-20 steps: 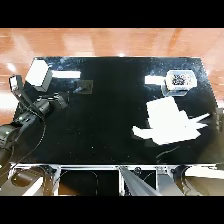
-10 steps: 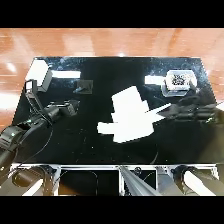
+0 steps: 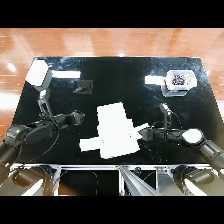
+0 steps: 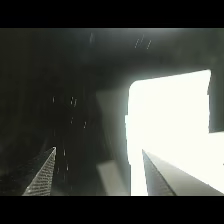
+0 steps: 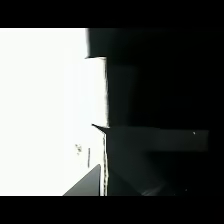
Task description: Fold the box and place the chain.
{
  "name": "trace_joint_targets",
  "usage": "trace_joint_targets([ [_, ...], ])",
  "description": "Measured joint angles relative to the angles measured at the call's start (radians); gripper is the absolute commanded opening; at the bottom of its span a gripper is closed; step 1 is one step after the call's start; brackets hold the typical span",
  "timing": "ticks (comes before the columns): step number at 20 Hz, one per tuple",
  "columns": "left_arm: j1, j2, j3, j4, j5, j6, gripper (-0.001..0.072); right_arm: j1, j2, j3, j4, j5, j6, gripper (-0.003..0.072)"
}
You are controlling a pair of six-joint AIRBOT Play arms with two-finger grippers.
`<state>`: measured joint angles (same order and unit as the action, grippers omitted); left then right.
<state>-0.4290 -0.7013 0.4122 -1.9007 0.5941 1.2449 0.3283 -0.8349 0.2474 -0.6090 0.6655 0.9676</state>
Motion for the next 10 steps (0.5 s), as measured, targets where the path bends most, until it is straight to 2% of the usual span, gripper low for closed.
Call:
trace_joint_targets([
  [2,0.000,-0.050,0.016,-0.067,0.048,0.083,0.0612,0.028,0.004,-0.010,-0.007,-0.035,-0.008,0.0036],
  [5,0.020,-0.175,0.087,-0.201,0.142,0.274,0.0612,0.046,0.007,-0.017,-0.014,-0.049,-0.014,0.0036],
  [10,0.148,-0.447,0.243,-0.387,0.346,0.580,0.0612,0.056,0.008,-0.020,-0.016,-0.042,-0.018,0.0036],
])
